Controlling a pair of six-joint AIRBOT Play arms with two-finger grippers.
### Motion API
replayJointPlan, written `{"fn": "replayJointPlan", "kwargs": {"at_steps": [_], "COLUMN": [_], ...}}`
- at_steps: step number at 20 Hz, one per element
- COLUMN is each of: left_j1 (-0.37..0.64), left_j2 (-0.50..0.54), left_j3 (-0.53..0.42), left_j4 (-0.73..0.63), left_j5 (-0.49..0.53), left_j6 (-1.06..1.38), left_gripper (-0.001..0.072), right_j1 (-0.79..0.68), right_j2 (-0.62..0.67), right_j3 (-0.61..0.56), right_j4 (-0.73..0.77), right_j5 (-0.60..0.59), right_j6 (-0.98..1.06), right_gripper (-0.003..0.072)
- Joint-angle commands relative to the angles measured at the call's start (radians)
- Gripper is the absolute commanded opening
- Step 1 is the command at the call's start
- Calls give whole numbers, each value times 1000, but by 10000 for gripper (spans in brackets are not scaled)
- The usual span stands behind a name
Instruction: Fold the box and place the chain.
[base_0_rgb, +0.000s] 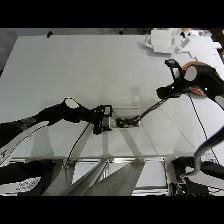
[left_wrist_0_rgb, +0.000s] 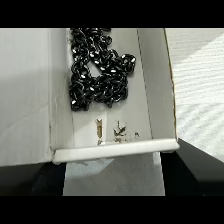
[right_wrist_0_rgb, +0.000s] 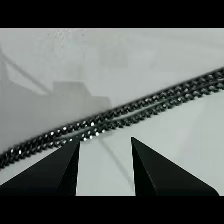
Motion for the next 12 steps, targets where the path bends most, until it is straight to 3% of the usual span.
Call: {"fn": "replayJointPlan", "kwargs": {"at_steps": [1, 12], "left_j1": [0, 0], "left_j2": [1, 1], "left_j3": [0, 0], "left_j4": [0, 0], "left_j5": [0, 0], "left_j6": [0, 0], "left_gripper": [206, 205], "right_j1": [-6, -6], "right_j2": [-60, -130], "right_j3": [-5, -6], "right_j4": [26, 23], "right_j5": [-23, -28], "right_j6": [0, 5], "right_gripper": [316, 312]}}
